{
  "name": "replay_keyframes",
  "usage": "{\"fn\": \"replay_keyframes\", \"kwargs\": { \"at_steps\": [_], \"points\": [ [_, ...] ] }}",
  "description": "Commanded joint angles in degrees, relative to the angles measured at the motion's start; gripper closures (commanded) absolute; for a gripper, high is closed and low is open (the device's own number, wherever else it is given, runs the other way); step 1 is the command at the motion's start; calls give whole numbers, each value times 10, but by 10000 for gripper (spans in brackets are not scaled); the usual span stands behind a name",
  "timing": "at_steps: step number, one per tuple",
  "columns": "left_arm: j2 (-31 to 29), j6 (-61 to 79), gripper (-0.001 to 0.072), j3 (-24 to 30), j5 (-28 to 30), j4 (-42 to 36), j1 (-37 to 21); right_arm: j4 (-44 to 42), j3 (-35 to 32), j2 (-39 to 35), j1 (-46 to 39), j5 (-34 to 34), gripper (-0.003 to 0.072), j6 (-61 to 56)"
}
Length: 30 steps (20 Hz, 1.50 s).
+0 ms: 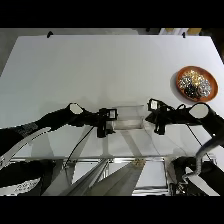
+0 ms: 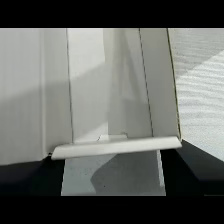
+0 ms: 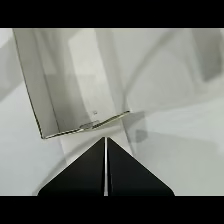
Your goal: Fold the box and place the chain.
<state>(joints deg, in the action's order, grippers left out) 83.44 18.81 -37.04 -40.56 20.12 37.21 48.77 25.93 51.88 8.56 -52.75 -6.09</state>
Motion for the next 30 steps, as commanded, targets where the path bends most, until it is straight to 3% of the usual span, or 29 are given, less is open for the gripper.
{"fn": "replay_keyframes", "kwargs": {
  "at_steps": [1, 7, 10, 14, 18, 26, 30],
  "points": [
    [0, 1, 499, 0, 0, 0, 0, 11, 1, -53, -8, 19, 669, -217],
    [0, 1, 499, 0, 0, 0, 0, 111, 1, -53, -56, 119, 669, -541],
    [0, 1, 499, 0, 0, 0, 0, 174, 1, -43, -120, 102, 669, -651],
    [0, 1, 499, 0, 0, 0, 0, 165, 1, 23, -125, 9, 669, -655],
    [0, 1, 499, 0, 0, 0, 0, 80, 1, 75, -124, -45, 669, -623],
    [0, 1, 499, 0, 0, 0, 0, 0, 1, 116, -120, -72, 669, -579],
    [0, 1, 499, 0, 0, 0, 0, 1, 1, 116, -81, -78, 669, -579]
  ]
}}
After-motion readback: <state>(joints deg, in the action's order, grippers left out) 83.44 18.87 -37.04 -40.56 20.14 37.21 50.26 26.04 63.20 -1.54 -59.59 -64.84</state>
